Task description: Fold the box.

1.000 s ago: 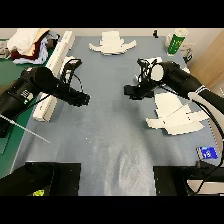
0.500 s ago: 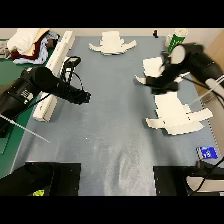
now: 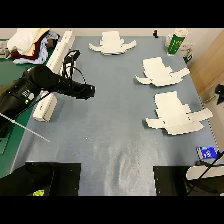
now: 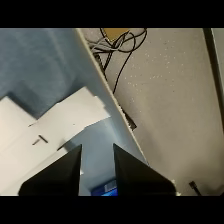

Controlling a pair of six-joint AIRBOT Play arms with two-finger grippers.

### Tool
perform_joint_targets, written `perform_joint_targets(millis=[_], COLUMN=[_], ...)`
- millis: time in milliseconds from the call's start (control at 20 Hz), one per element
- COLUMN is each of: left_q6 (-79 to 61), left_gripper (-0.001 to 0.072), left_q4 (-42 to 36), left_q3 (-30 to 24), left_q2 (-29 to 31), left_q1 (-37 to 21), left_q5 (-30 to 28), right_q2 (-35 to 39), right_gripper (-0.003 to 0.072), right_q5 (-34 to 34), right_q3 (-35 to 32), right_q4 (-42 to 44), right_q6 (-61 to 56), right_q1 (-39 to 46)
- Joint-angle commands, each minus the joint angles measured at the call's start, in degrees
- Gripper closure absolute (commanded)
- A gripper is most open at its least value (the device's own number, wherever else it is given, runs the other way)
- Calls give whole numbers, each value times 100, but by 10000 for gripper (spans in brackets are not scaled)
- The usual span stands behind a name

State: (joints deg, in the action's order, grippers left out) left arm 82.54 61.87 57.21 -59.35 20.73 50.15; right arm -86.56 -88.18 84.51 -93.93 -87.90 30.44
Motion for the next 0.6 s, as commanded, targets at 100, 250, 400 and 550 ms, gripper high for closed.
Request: perform_joint_targets(millis=[100,250,400,550], left_q6=[-4,-15,-7,-9], left_gripper=[693,693,694,694], left_q4=[-581,-575,-658,-660], left_q3=[-2,-2,-2,-2], left_q2=[-9,-9,-9,-9], left_q1=[2,0,0,0], left_q5=[-70,-76,-72,-70], right_q2=[-833,-1311,-1749,-1873], right_gripper=[383,383,383,387], right_q5=[289,195,-155,-426], right_q3=[31,278,481,481], right_q4=[2223,2549,2977,2990], right_q6=[2730,3252,3300,3309], right_q1=[1405,1453,1453,1419])
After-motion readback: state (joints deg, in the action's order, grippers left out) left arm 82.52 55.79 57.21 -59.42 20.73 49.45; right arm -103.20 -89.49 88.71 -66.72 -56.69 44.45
